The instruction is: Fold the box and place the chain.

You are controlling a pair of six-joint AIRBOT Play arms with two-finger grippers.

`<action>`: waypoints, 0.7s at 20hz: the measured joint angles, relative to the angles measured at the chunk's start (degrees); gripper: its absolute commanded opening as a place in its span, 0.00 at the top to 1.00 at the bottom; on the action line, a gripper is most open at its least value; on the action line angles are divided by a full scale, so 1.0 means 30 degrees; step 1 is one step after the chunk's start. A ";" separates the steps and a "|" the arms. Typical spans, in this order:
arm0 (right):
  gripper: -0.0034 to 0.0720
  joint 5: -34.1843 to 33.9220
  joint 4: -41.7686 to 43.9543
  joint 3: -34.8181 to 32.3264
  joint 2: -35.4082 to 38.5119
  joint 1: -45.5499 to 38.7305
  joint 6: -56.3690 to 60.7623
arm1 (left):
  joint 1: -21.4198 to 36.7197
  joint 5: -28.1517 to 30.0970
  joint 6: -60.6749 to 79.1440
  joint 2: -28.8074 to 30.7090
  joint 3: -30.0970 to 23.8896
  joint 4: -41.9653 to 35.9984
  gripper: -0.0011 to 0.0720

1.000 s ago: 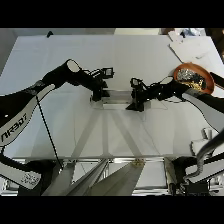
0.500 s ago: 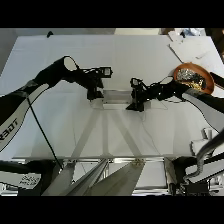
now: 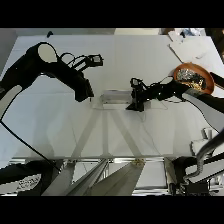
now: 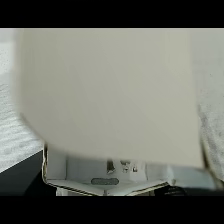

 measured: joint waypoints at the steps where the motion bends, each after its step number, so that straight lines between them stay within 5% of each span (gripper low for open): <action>1: 0.27 0.0000 0.0000 0.0000 0.0000 0.0000 0.0000 | 0.0000 -0.0284 -0.0109 0.0022 0.0000 -0.0597 0.97; 8: 0.27 0.0000 0.0000 0.0000 0.0000 0.0000 0.0000 | -0.0051 -0.0794 0.3621 -0.2215 0.0007 -0.5085 0.97; 14: 0.27 0.0000 0.0000 0.0000 0.0000 0.0000 0.0007 | 0.0554 0.3446 0.5136 -0.4940 0.0000 -0.7686 0.97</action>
